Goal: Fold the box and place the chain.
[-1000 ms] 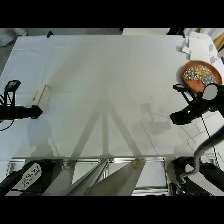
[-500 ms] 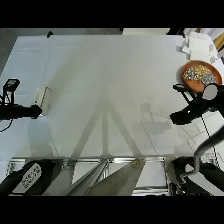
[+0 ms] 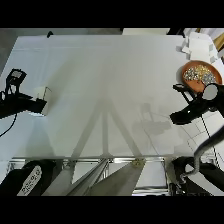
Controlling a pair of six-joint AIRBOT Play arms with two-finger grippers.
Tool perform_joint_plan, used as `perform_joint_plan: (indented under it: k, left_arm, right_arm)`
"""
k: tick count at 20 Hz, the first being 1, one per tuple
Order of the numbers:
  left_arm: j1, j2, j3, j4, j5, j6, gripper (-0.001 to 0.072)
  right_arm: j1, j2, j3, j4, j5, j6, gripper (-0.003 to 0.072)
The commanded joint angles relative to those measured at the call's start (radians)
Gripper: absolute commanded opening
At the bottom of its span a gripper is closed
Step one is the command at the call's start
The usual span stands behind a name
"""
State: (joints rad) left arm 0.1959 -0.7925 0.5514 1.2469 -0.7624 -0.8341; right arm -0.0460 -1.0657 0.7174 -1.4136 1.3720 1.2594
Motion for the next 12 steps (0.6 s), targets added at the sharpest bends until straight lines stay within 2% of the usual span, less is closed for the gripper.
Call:
perform_joint_plan:
  k: [1, 3, 4, 5, 6, 7, 12]
  left_arm:
    - [-0.09, 0.042, 0.001, -0.066, -0.015, -0.008, 0.0696]
    - [-0.136, 0.041, 0.001, -0.138, -0.073, -0.008, 0.069]
    - [-0.158, 0.04, 0.001, -0.15, -0.117, -0.008, 0.0609]
    - [-0.176, 0.039, 0.001, -0.151, -0.161, -0.008, 0.0418]
    - [-0.19, 0.039, 0.001, -0.15, -0.204, -0.008, 0.0188]
    - [-0.199, 0.039, 0.001, -0.149, -0.24, -0.005, 0.001]
    - [-0.204, 0.04, 0.0, -0.174, -0.313, -0.007, 0.0012]
  right_arm:
    - [-0.001, 0.0, 0.0, 0.0, 0.0, 0.0, 0.0017]
    - [-0.001, 0.0, 0.0, 0.0, 0.0, 0.0, 0.0017]
    - [-0.001, 0.0, 0.0, 0.0, 0.0, 0.0, 0.0017]
    - [-0.001, 0.0, 0.0, 0.0, 0.0, 0.0, 0.0017]
    - [-0.001, 0.0, 0.0, 0.0, 0.0, 0.0, 0.0017]
    - [-0.001, 0.0, 0.0, 0.0, 0.0, 0.0, 0.0017]
    - [-0.001, 0.0, 0.0, 0.0, 0.0, 0.0, 0.0017]
